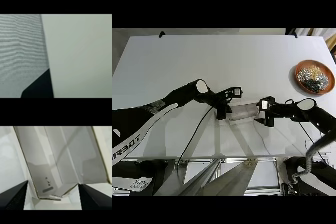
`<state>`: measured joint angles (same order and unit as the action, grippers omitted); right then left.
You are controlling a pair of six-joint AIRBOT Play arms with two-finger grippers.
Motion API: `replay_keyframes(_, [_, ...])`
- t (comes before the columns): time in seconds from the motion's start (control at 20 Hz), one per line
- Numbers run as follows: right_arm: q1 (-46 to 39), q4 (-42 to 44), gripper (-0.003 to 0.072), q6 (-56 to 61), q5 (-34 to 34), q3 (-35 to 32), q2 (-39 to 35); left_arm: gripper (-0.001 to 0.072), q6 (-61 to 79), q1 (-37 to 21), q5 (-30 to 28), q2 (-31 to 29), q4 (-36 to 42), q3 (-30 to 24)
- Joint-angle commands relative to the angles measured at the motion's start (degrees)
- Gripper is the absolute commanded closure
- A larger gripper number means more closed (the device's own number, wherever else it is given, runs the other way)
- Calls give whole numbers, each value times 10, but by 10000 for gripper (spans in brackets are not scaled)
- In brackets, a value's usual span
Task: Fold the box and place the chain.
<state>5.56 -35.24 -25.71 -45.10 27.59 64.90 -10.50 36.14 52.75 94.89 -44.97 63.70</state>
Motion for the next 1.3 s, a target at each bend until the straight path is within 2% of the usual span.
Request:
replay_keyframes(0.0, [0,11,-11,-3,-16,10,25,698,0,0,0,0,0,0])
replay_keyframes(0.4, [24,-19,-8,7,-93,9,45,698,0,0,0,0,0,0])
replay_keyframes(0.45, [26,-25,11,21,-98,9,45,698,0,0,0,0,0,0])
replay_keyframes(0.55, [26,-26,23,60,-99,5,45,698,0,0,0,0,0,0])
replay_keyframes(0.8, [26,-21,26,64,-98,-4,46,698,0,0,0,0,0,0])
replay_keyframes(0.95, [26,-21,146,64,-92,-9,49,698,0,0,0,0,0,0])
replay_keyframes(1.25, [26,-21,145,64,-55,-8,76,698,0,0,0,0,0,0])
